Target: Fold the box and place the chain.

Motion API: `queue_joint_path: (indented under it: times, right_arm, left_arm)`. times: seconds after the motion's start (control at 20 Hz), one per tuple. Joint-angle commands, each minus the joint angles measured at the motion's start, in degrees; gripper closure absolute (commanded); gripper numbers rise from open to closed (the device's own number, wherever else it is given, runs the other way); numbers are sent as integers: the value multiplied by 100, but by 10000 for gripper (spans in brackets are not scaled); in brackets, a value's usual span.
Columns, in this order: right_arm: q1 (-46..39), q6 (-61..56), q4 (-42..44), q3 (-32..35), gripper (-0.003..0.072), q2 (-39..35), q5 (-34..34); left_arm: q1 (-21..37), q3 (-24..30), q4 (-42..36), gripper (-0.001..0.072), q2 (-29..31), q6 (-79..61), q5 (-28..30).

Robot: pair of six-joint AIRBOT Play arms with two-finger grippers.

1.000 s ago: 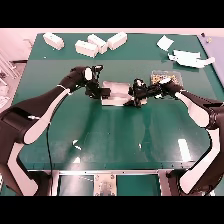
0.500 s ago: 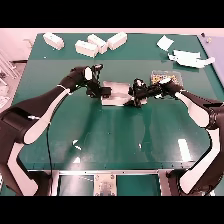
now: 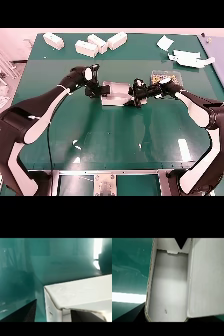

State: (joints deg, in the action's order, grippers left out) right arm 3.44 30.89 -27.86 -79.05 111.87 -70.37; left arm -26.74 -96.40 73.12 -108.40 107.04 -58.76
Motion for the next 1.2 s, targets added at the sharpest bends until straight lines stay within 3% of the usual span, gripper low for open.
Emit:
queue_joint_path:
  times: [0.0, 0.2, 0.7, 0.75, 0.8, 0.85, 1.05, 1.15]
  right_arm:
    - [4, 0, 0, 0, 209, -2, -4]
    - [4, 0, 0, 0, 210, -2, -7]
    - [4, 0, 0, 0, 209, -2, -7]
    - [4, 0, 0, 0, 210, -2, -7]
    - [4, 0, 2, 0, 210, -2, -7]
    - [4, -2, 0, 0, 209, -2, -7]
    - [4, 0, 0, 0, 210, -2, -7]
    - [4, 0, 0, 0, 209, -2, -7]
  left_arm:
    - [-87, -330, 365, 241, -146, 103, -323]
    - [-203, -1224, 616, 241, -636, 363, -1115]
    - [-356, -1276, 1014, 244, -710, 520, -1209]
    - [-356, -1276, 1069, 339, -710, 520, -1259]
    - [-356, -1276, 1091, 524, -710, 522, -1290]
    - [-356, -1276, 1119, 596, -713, 520, -1279]
    - [-356, -1276, 1185, 597, -723, 496, -1279]
    - [-356, -1290, 1196, 685, -780, 422, -1353]
